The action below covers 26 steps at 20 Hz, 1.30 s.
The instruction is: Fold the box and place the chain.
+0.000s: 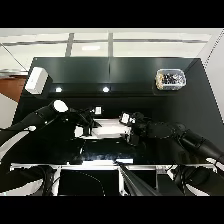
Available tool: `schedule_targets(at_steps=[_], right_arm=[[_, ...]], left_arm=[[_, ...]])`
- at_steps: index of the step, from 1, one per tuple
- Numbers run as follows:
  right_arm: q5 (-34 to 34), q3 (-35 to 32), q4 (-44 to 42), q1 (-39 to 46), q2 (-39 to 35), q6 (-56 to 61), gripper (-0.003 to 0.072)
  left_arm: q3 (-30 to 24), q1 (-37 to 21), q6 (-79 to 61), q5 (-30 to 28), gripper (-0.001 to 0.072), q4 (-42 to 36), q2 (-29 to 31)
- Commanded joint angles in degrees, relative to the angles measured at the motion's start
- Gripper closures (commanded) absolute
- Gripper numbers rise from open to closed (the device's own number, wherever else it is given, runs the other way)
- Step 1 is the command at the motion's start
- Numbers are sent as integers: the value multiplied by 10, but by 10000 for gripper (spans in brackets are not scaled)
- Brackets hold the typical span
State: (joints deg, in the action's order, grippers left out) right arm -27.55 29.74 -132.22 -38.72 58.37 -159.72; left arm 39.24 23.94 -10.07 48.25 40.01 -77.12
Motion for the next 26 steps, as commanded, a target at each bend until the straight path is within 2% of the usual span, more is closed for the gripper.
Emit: schedule_targets(at_steps=[1,9,16,19,26], right_arm=[[-40,2,-13,0,4,-34,-13],[-43,2,-24,0,20,-56,-13],[-38,2,-24,0,66,-114,-12],[-24,2,-25,0,79,-114,-12],[-21,2,-26,0,89,-114,-12]], left_arm=[[0,0,1,0,678,0,0],[0,0,3,0,678,0,0],[0,1,20,14,679,-3,0],[0,1,60,19,678,-1,0],[0,1,60,17,679,-2,0]])
